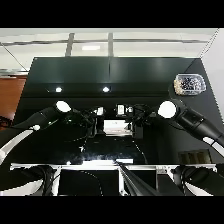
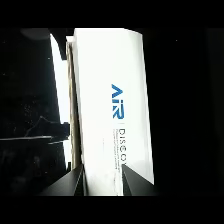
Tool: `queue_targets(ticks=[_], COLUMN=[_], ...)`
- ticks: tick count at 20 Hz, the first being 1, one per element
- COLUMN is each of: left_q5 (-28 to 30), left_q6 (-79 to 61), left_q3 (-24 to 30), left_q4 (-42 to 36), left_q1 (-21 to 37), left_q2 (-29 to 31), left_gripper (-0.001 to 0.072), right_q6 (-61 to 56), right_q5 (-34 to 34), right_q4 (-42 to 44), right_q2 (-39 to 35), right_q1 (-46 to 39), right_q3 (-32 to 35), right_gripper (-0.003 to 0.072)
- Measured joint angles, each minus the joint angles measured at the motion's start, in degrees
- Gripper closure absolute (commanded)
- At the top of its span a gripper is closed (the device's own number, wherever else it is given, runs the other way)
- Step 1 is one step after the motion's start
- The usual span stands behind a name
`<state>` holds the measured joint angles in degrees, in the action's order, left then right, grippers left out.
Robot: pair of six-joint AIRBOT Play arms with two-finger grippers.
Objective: Fold the box and place the chain.
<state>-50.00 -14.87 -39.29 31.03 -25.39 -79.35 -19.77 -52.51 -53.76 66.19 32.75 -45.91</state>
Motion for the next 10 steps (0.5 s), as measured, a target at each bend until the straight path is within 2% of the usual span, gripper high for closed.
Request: queue_targets(ticks=[8, 10], left_q5=[0.00, 0.02], left_q6=[-0.09, -0.09], left_q3=[0.00, 0.00], left_q4=[0.00, 0.00], left_q1=[0.00, 0.00], left_q2=[0.00, 0.00], left_gripper=[0.0310, 0.0310], right_q6=[-0.17, -0.50], right_q5=[-0.13, -0.13], right_q4=[0.48, 0.52], right_q2=[1.03, 0.92], right_q1=[0.13, 0.11], right_q3=[0.35, 0.35], right_gripper=[0.0388, 0.0295])
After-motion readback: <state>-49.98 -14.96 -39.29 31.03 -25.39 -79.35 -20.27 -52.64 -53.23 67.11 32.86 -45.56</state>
